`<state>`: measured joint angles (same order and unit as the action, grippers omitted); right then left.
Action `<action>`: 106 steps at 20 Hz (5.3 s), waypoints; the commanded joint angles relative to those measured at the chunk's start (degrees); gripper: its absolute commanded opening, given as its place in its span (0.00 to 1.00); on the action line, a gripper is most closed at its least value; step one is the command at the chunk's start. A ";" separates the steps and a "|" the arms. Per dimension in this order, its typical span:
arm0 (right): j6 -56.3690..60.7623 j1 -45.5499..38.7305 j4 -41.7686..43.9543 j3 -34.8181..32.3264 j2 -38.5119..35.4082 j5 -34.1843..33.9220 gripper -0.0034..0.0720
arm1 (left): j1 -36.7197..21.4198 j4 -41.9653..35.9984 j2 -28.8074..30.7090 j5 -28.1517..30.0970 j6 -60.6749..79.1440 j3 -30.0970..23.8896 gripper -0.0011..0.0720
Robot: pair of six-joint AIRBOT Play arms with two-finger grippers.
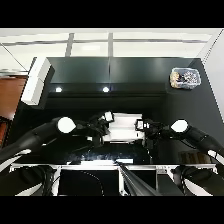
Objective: Fold the box and place the chain.
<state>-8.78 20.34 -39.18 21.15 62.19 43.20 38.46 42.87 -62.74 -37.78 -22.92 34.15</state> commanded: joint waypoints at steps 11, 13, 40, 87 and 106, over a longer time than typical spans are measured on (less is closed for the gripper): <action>-0.02 0.04 -0.02 -0.02 0.00 0.07 0.68 | -36.04 13.22 12.70 -20.79 -43.45 -8.41 0.05; -0.02 0.07 -0.02 -0.02 0.00 0.07 0.68 | -35.91 10.34 8.15 -20.98 -55.89 -10.40 0.06; -0.07 0.07 -0.07 -0.02 0.00 0.02 0.68 | -20.13 -19.67 -11.56 -22.14 -31.45 -0.46 0.80; -0.04 0.07 -0.04 -0.02 0.00 -1.46 0.68 | 12.70 34.93 -25.05 -23.87 -103.82 29.11 0.38; -0.04 0.07 -0.04 -0.02 0.00 -1.49 0.68 | 13.55 36.35 -27.36 -27.43 -103.32 32.48 0.66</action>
<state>-8.86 20.34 -39.29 21.15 62.19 41.67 52.07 78.22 -90.08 -64.12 -126.17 66.08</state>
